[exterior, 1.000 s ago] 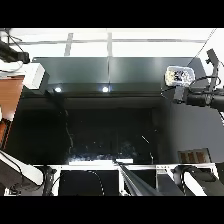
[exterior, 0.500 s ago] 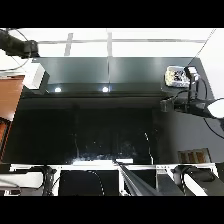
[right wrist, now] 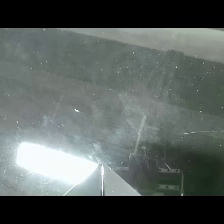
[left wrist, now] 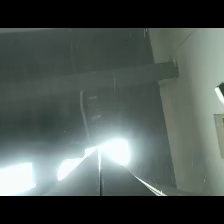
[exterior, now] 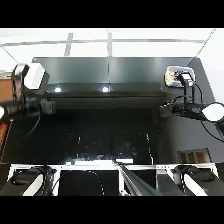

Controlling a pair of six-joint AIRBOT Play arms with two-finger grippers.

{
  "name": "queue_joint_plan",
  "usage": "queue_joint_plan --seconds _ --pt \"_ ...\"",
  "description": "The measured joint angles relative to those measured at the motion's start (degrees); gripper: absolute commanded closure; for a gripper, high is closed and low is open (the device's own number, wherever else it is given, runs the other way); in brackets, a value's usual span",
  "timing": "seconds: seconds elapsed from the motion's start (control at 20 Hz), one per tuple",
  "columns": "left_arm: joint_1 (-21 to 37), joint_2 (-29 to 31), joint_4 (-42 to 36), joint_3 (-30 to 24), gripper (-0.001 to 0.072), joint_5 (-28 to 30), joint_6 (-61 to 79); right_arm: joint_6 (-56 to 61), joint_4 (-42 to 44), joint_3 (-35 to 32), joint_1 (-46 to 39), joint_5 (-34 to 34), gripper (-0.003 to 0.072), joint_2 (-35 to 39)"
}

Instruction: Fold the box and place the chain.

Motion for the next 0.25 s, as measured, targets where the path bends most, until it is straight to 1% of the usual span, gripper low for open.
queue_joint_plan --seconds 0.1,0.25 --pt "0.24 6.60 -0.04 -5.25 0.0683 0.42 -0.02 0.00 -0.13 -0.02 0.00 -0.02 0.0673 0.00" --pt "0.42 13.11 -0.15 -9.03 0.0683 0.00 -0.04 0.00 -0.22 -0.02 0.00 -0.02 0.0673 0.00"
